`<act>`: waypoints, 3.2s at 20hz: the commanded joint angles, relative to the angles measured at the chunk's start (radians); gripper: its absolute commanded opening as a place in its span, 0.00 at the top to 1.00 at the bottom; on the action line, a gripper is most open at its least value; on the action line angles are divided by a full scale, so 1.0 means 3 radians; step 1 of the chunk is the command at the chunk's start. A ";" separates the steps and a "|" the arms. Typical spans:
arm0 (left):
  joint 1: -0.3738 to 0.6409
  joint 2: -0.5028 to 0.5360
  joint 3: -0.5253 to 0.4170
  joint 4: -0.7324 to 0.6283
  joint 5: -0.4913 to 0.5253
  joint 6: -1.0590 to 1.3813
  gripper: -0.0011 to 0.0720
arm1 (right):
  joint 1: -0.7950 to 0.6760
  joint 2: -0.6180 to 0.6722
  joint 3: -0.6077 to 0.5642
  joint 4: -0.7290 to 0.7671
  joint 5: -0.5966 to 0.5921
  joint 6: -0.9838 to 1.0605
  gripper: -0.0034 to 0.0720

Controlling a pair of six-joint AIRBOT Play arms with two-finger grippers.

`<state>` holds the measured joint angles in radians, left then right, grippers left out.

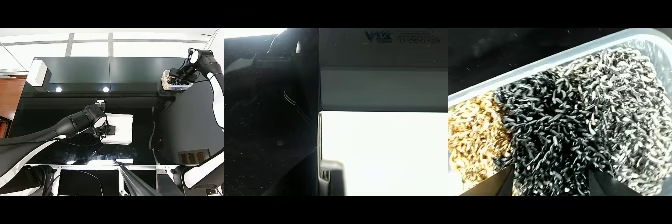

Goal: Fold the box and place the chain.

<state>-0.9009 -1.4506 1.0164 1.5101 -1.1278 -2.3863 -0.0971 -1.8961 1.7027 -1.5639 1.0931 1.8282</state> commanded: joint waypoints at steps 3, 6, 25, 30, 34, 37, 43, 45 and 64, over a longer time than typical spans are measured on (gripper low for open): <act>0.0003 -0.0003 0.0001 0.0000 0.0001 0.0000 0.94 | 0.0000 -0.0085 0.0029 -0.0155 0.0083 -0.0015 0.28; 0.0003 -0.0003 0.0001 0.0000 0.0000 0.0000 0.94 | 0.0006 -0.0137 0.0029 0.0029 0.0075 -0.0075 0.61; 0.0003 -0.0003 0.0001 -0.0001 -0.0008 -0.0001 0.94 | -0.0003 0.0809 0.0234 0.0064 -0.0188 -0.0626 0.94; 0.0003 -0.0003 0.0001 -0.0001 -0.0010 0.0000 0.94 | -0.0003 0.0827 0.0629 0.0064 -0.0239 -0.0627 0.94; 0.0003 -0.0003 0.0001 -0.0001 -0.0011 -0.0001 0.94 | -0.0010 0.0823 0.0696 0.0058 -0.0243 -0.0641 0.94; 0.0003 -0.0003 0.0001 -0.0003 -0.0011 0.0000 0.94 | -0.0036 0.0755 0.0693 0.0061 -0.0056 -0.0673 0.94; 0.0003 -0.0003 0.0001 -0.0001 -0.0011 0.0000 0.94 | -0.0050 0.0329 0.0692 0.0088 0.0402 -0.0683 0.94; 0.0003 -0.0003 0.0001 -0.0003 -0.0011 -0.0001 0.94 | -0.0050 0.0156 0.0690 0.0090 0.0492 -0.0682 0.94; 0.0003 -0.0003 0.0001 -0.0001 -0.0013 0.0000 0.94 | -0.0047 -0.0361 0.0692 0.0150 0.0456 -0.0577 0.62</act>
<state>-0.9009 -1.4506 1.0164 1.5093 -1.1320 -2.3867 -0.1108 -1.9896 1.9095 -1.5185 1.2316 1.6535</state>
